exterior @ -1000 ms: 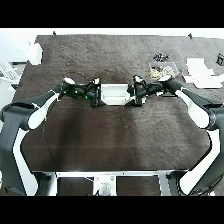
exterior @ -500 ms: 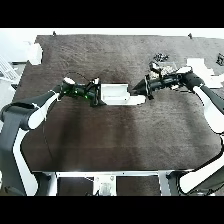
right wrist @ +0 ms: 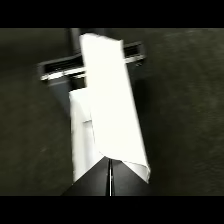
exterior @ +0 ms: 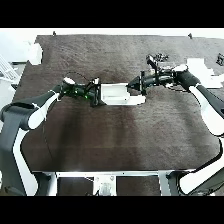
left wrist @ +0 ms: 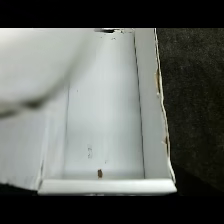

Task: Fold the box and place the chain.

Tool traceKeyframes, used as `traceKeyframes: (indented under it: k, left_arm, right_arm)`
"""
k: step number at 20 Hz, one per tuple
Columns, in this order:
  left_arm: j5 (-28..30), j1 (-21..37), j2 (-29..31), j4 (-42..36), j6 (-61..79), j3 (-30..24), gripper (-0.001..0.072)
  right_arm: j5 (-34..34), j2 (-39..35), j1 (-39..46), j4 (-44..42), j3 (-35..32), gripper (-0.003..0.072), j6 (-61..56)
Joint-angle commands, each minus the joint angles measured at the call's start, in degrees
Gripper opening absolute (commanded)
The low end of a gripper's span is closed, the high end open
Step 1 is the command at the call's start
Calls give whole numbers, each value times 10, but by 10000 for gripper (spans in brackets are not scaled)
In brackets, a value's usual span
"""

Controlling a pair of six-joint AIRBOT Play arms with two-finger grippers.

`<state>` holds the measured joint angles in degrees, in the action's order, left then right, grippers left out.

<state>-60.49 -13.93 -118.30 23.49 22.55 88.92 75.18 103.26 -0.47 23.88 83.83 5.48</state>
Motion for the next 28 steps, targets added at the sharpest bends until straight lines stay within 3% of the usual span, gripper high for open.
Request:
traceKeyframes:
  k: [1,4,10,17,24,28]
  left_arm:
    - [0,0,0,0,0,0,416]
    - [0,0,0,0,0,0,416]
    - [0,0,0,0,0,0,417]
    - [0,0,0,0,0,0,416]
    - [0,0,0,0,0,0,416]
    - [0,0,0,0,0,0,416]
  right_arm:
    - [-54,13,-14,-8,8,14,-6]
    - [-83,38,-14,-9,35,14,-26]
    - [-80,100,-15,12,106,14,-92]
    - [-77,126,-49,110,108,14,-111]
    - [-77,114,-40,111,144,15,-111]
    - [-64,63,-16,115,151,13,-112]
